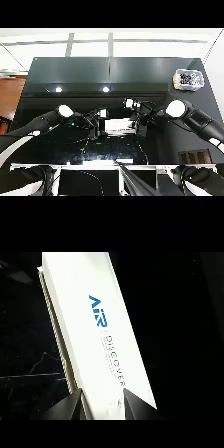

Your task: Fold the box and place the chain.

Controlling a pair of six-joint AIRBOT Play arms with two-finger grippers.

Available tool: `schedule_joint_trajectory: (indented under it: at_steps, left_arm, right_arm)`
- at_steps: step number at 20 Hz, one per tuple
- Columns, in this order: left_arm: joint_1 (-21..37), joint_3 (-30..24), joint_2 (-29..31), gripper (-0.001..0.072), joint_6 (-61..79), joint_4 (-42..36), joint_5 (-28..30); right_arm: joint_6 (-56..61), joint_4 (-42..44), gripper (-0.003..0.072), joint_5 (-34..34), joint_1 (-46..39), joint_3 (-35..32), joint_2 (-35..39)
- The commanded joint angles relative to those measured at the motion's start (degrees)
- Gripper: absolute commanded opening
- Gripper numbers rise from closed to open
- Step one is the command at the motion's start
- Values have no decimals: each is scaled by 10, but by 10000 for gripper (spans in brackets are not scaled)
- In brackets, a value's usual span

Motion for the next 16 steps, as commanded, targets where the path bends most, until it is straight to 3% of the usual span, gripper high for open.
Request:
schedule_joint_trajectory:
  at_steps: [1, 9, 12, 16]
  left_arm:
    - [0, 0, 0, 484, 0, 0, 0]
    - [0, 0, 0, 483, 0, 0, 0]
    - [0, 0, 0, 483, 0, 0, 0]
    - [0, 0, 0, 483, 0, 0, 0]
  right_arm:
    - [4, 0, 296, -2, 1, -2, 0]
    - [4, 2, 300, -2, 16, -12, -11]
    - [9, 4, 369, -3, 16, -16, -16]
    - [9, 3, 375, -10, 16, -16, -16]
